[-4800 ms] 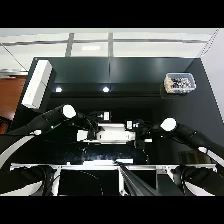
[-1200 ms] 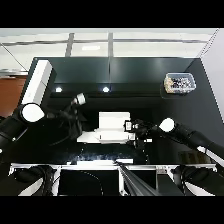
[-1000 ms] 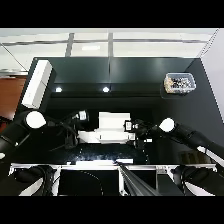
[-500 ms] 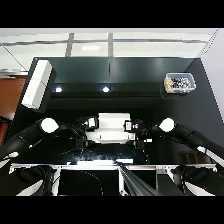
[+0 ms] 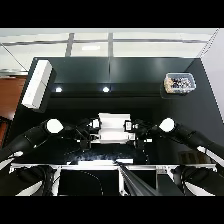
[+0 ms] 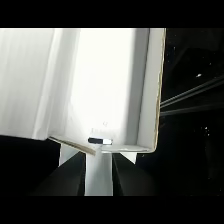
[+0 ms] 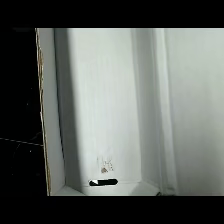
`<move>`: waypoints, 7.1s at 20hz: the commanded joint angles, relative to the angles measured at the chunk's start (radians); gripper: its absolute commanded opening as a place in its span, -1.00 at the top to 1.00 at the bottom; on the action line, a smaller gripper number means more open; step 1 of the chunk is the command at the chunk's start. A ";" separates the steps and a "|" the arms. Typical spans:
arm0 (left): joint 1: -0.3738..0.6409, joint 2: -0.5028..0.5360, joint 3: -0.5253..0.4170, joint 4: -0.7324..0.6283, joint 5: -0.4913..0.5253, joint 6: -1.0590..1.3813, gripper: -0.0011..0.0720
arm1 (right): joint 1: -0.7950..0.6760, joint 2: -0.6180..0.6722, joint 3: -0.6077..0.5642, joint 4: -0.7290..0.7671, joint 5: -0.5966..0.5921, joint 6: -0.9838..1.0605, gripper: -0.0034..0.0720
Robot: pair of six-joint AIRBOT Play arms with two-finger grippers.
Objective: Fold the box and place the chain.
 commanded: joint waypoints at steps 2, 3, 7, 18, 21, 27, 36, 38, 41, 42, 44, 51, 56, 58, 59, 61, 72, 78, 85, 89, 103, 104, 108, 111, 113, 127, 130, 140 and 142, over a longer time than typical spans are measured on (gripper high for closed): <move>-0.018 -0.013 0.001 -0.080 0.018 0.001 0.43 | 0.001 -0.001 -0.001 0.000 0.000 0.000 -0.20; -0.032 -0.024 0.001 -0.092 0.028 0.001 0.43 | 0.001 -0.001 -0.001 0.000 0.000 0.000 -0.20; -0.072 -0.059 0.001 -0.180 0.076 0.002 0.43 | 0.001 -0.001 -0.001 0.000 0.000 0.000 -0.20; -0.074 -0.058 0.002 -0.157 0.087 0.000 0.54 | 0.001 -0.001 -0.001 0.000 0.000 0.000 -0.20; -0.070 -0.046 0.011 -0.109 0.073 -0.021 0.74 | 0.001 -0.001 -0.001 0.000 0.000 0.000 -0.20; 0.185 0.172 0.059 0.346 -0.101 -0.597 0.89 | 0.001 -0.001 -0.001 0.000 0.000 0.000 -0.20; 0.763 0.127 -0.034 0.243 -0.396 -1.357 0.88 | 0.001 -0.001 -0.001 0.000 0.000 0.000 -0.20; 0.753 0.082 -0.095 0.163 -0.405 -1.343 0.88 | 0.001 -0.001 -0.001 0.000 0.000 0.000 -0.20; 0.678 0.018 -0.150 0.034 -0.381 -1.246 0.89 | 0.001 -0.001 -0.001 0.000 0.000 0.000 -0.20; 0.639 -0.002 -0.151 0.005 -0.366 -1.229 0.89 | 0.001 -0.001 -0.001 0.000 0.000 0.000 -0.20; 0.554 -0.033 -0.150 -0.032 -0.304 -1.230 0.88 | 0.001 -0.001 -0.001 0.000 0.000 0.000 -0.20; 0.381 -0.057 -0.123 -0.203 -0.259 -1.025 0.54 | 0.001 -0.001 -0.001 0.000 0.000 0.000 -0.20; 0.357 -0.057 -0.022 -0.137 -0.296 -1.025 -0.79 | 0.001 -0.001 -0.001 0.000 0.000 0.000 -0.20; 0.356 -0.057 0.020 -0.138 -0.340 -1.025 -0.96 | 0.001 -0.001 -0.001 0.000 0.000 0.000 -0.20; 0.351 -0.057 0.039 -0.138 -0.356 -1.025 -0.96 | 0.001 -0.001 -0.001 0.000 0.000 0.000 -0.20; 0.316 -0.057 0.064 -0.138 -0.360 -1.025 -0.96 | 0.001 -0.001 -0.001 0.000 0.000 0.000 -0.20; -0.010 -0.057 0.097 0.006 -0.035 -1.217 -0.96 | 0.001 -0.001 -0.001 0.000 0.000 0.000 -0.20; -0.089 -0.057 0.097 0.183 0.029 -1.481 -0.94 | 0.001 -0.001 -0.001 0.000 0.000 0.000 -0.20; -0.130 -0.067 0.136 0.355 -0.021 -1.678 -0.90 | 0.001 -0.001 -0.001 0.000 0.000 0.000 -0.20; -0.241 -0.143 0.303 0.713 -0.193 -1.975 -0.90 | 0.001 -0.001 -0.001 0.000 0.000 0.000 -0.20; -0.366 -0.314 0.481 0.729 -0.353 -2.249 0.23 | 0.001 -0.001 -0.001 0.000 0.000 0.000 -0.20; -0.365 -0.315 0.481 0.729 -0.353 -2.252 0.30 | 0.001 -0.001 -0.001 0.000 0.000 0.000 -0.20; -0.365 -0.331 0.481 0.729 -0.341 -2.257 0.37 | 0.001 -0.001 -0.001 0.000 0.000 0.000 -0.20; -0.365 -0.331 0.481 0.729 -0.340 -2.261 0.54 | 0.001 -0.001 -0.001 0.000 0.000 0.000 -0.20; -0.365 -0.331 0.481 0.729 -0.340 -2.261 0.54 | 0.001 -0.001 -0.001 0.000 0.000 0.000 -0.20; -0.361 -0.331 0.481 0.729 -0.324 -2.267 0.89 | 0.001 -0.001 -0.001 0.000 0.000 0.000 -0.20; -0.360 -0.331 0.482 0.728 -0.330 -2.268 0.12 | 0.001 -0.001 -0.001 0.000 0.000 0.000 -0.20; -0.328 -0.330 0.483 0.734 -0.333 -2.268 0.09 | 0.001 -0.001 -0.001 0.000 0.000 0.000 -0.19; -0.328 -0.330 0.483 0.734 -0.333 -2.267 0.50 | 0.001 -0.001 -0.001 0.000 0.000 0.000 -0.20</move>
